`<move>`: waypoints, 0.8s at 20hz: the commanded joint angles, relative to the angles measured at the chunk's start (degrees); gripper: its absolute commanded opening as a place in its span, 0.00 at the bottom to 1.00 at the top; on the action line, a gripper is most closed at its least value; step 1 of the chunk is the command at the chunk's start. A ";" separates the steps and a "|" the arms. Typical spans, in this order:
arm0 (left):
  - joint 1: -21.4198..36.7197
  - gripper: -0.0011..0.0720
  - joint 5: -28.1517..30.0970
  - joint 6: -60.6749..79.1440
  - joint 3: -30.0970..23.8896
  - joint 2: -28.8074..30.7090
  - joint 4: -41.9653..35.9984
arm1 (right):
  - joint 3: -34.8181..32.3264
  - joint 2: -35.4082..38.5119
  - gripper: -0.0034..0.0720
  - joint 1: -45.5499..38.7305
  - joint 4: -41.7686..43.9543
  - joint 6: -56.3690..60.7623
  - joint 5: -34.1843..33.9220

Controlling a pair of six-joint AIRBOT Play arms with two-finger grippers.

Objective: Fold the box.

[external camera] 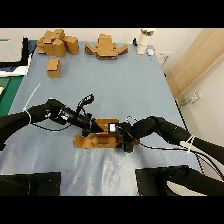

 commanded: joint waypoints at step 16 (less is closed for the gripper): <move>0.02 0.03 -0.90 -8.74 0.00 -0.02 -0.09 | 0.04 -0.04 0.77 0.02 -0.22 0.04 -0.15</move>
